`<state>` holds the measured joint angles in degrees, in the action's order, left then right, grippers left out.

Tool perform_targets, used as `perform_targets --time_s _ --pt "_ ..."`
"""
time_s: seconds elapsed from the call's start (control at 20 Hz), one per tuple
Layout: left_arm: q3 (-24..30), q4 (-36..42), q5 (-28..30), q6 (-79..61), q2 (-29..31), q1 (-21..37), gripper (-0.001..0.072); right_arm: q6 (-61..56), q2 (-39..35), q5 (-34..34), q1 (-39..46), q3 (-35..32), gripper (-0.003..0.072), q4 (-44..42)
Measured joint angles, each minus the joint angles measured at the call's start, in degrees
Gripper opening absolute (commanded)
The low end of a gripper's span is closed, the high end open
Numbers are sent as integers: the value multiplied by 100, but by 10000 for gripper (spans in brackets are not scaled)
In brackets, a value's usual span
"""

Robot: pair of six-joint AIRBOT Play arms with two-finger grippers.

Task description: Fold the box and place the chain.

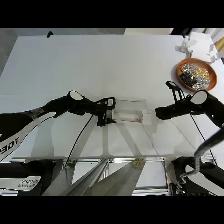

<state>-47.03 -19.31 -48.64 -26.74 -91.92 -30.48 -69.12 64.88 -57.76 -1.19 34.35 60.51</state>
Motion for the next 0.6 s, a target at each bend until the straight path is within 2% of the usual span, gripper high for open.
perform_targets --time_s 0.35,0.55,0.6 --pt "0 0 0 2 0 0 10 39 68 48 -122 -17 18 31" --pt "0 2 -2 2 0 0 10 254 70 20 -131 -92 25 -304" --pt "0 0 0 2 0 0 10 341 70 2 -131 -103 103 -420"
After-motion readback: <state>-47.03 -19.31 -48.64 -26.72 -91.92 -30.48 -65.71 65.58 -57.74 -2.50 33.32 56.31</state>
